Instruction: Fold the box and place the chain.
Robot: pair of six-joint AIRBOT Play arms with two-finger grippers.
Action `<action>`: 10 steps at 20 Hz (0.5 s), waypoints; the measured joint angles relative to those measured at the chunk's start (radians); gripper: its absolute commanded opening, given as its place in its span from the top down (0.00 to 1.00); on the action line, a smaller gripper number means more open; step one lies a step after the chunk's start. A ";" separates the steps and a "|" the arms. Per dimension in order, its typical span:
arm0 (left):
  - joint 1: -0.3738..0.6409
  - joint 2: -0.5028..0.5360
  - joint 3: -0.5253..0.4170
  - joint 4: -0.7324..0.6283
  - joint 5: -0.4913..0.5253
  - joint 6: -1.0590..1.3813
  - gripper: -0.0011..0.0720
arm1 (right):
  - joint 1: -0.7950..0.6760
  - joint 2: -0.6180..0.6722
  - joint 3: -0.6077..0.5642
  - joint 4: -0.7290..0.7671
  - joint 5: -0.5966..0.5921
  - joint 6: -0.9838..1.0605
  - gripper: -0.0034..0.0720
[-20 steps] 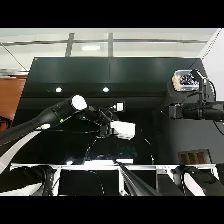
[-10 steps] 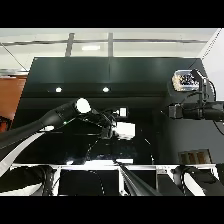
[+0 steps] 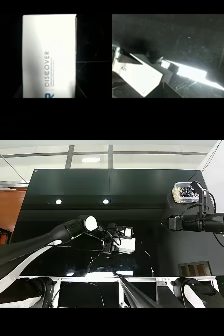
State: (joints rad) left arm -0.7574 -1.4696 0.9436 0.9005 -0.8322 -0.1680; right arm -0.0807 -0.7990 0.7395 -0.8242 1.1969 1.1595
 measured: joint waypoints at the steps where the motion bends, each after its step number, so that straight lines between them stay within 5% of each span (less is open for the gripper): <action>1: 0.016 -0.001 0.019 0.034 -0.040 -0.057 0.75 | 0.000 0.000 0.000 0.000 -0.004 0.000 0.94; 5: 0.188 -0.003 0.112 0.201 -0.114 -0.310 0.74 | 0.000 0.000 0.000 0.000 -0.023 0.000 0.94; 10: 0.570 -0.018 0.257 0.283 -0.059 -0.534 0.74 | 0.000 0.000 0.000 0.000 -0.036 0.002 0.94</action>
State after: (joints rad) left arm -0.1871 -1.4876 1.2003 1.1831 -0.8913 -0.7021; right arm -0.0807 -0.7990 0.7395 -0.8238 1.1606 1.1618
